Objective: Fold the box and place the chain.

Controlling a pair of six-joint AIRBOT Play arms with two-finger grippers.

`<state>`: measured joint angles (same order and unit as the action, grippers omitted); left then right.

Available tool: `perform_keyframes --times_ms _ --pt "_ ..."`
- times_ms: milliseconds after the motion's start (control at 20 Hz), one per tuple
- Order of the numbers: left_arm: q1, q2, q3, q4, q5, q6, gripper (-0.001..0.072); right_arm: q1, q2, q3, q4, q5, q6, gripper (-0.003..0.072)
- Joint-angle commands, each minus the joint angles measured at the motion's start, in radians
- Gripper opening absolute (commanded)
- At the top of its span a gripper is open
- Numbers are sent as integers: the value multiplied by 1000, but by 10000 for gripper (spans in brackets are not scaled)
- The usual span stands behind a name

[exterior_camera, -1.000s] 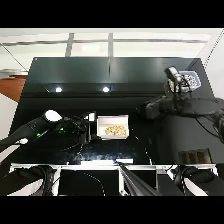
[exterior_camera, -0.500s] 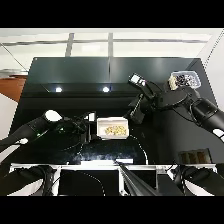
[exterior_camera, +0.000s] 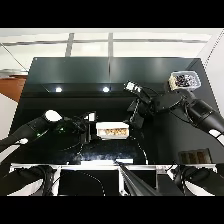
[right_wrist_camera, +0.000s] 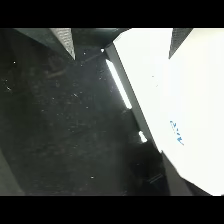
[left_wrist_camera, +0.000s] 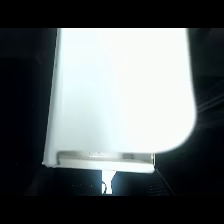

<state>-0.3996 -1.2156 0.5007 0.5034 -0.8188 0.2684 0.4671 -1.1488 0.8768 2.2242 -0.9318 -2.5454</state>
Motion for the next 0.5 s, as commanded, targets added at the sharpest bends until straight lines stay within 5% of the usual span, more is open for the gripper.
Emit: perform_keyframes --times_ms 0,450 --pt "-1 0 0 0 0 0 395 16 -1 -2 -3 -5 -38 703" --pt "-1 0 0 0 0 0 395 31 -3 -8 -22 -105 -66 703"
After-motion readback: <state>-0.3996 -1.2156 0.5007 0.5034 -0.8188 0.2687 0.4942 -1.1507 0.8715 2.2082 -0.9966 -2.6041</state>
